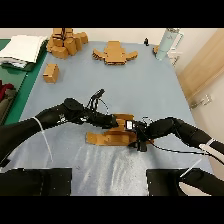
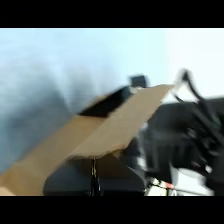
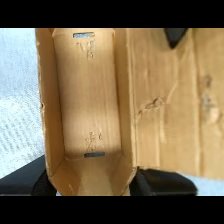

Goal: Fold the box.

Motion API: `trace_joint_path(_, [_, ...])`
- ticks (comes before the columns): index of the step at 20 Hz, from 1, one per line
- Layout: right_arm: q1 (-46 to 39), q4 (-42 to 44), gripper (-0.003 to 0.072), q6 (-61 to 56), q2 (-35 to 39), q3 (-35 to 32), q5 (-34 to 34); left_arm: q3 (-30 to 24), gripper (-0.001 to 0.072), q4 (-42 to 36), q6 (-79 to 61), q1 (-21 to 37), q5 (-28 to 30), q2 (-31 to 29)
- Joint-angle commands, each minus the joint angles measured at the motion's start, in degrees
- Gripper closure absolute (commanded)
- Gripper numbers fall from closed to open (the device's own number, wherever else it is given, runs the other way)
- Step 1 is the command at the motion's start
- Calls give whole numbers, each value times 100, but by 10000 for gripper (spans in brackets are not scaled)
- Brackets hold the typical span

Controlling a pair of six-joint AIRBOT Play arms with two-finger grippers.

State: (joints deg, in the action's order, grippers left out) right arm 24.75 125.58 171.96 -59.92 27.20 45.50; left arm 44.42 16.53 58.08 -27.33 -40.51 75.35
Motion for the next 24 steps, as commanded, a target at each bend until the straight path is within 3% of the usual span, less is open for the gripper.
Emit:
trace_joint_path(1, [2,-2,118,-2,0,-2,0,52,701,935,938,-9,243,352])
trace_joint_path(7, [2,-2,118,-2,0,-2,0,52,700,1051,1093,-11,-55,396])
trace_joint_path(14, [2,-15,118,-2,0,-2,0,319,700,1051,476,289,44,247])
trace_joint_path(20, [2,-22,118,-2,0,-2,0,356,701,1335,-826,1027,-221,-977])
trace_joint_path(24, [2,-22,118,-2,0,-2,0,-223,701,1934,-2142,492,-592,-1853])
